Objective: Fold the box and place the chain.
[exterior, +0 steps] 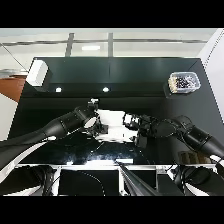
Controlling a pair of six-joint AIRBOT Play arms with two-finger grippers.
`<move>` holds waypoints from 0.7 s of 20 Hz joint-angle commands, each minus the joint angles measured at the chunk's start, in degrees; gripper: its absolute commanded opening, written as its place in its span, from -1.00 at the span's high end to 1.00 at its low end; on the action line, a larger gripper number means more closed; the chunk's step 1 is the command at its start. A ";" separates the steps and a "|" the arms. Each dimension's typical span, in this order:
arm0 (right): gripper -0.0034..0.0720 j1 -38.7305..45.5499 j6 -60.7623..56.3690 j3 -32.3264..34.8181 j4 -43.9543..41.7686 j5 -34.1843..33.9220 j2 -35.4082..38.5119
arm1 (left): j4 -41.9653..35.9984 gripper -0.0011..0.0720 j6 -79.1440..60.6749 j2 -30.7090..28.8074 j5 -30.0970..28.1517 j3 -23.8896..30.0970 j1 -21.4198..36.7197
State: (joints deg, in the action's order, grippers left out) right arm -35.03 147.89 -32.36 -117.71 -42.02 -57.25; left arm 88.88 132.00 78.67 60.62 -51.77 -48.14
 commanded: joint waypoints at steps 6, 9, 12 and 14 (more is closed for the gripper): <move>-0.68 -0.83 15.47 0.00 -9.99 2.67 -4.50 | -0.02 0.90 0.02 0.00 -0.09 0.00 -0.04; -0.51 -3.10 16.52 0.00 -9.99 3.61 -5.70 | 0.00 0.90 0.02 0.00 -0.13 0.00 -0.02; -0.01 -5.66 16.48 0.00 -10.03 6.32 -6.01 | -0.02 0.90 0.02 0.00 -0.11 0.00 -0.04; 0.13 -6.47 16.06 0.00 -10.21 7.85 -6.34 | -0.13 0.90 0.02 0.00 -0.11 0.00 -0.04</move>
